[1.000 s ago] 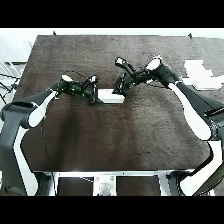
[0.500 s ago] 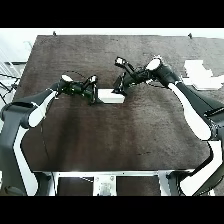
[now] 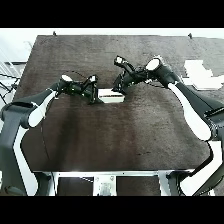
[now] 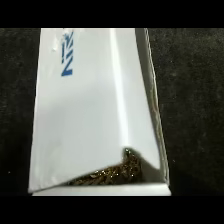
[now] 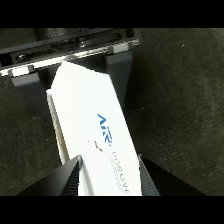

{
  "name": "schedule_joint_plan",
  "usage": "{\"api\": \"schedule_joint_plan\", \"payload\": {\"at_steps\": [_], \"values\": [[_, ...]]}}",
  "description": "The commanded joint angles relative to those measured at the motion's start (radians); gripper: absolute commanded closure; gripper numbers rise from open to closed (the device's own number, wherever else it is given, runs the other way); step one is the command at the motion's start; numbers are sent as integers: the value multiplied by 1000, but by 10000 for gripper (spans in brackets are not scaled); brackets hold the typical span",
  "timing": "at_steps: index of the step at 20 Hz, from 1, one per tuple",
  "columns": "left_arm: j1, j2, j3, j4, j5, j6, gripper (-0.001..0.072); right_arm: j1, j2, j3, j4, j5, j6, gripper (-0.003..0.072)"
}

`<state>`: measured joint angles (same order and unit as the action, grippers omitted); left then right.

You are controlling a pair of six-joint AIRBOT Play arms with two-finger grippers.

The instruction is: Fold the box and place the chain.

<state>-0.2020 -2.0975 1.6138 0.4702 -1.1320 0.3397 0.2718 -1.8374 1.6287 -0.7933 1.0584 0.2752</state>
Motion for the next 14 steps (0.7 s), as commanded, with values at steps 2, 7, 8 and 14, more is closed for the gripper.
{"api": "schedule_joint_plan", "payload": {"at_steps": [2,7,8,14], "values": [[0,0,0,2,-2,1,236,7,-2,-6,-12,7,1,277],[0,-1,0,2,-2,1,236,7,-2,-12,-12,6,4,315],[0,0,0,2,-2,1,236,7,-2,-12,-12,4,4,314],[0,0,0,2,-2,1,236,8,-2,-15,-12,-3,18,315]]}}
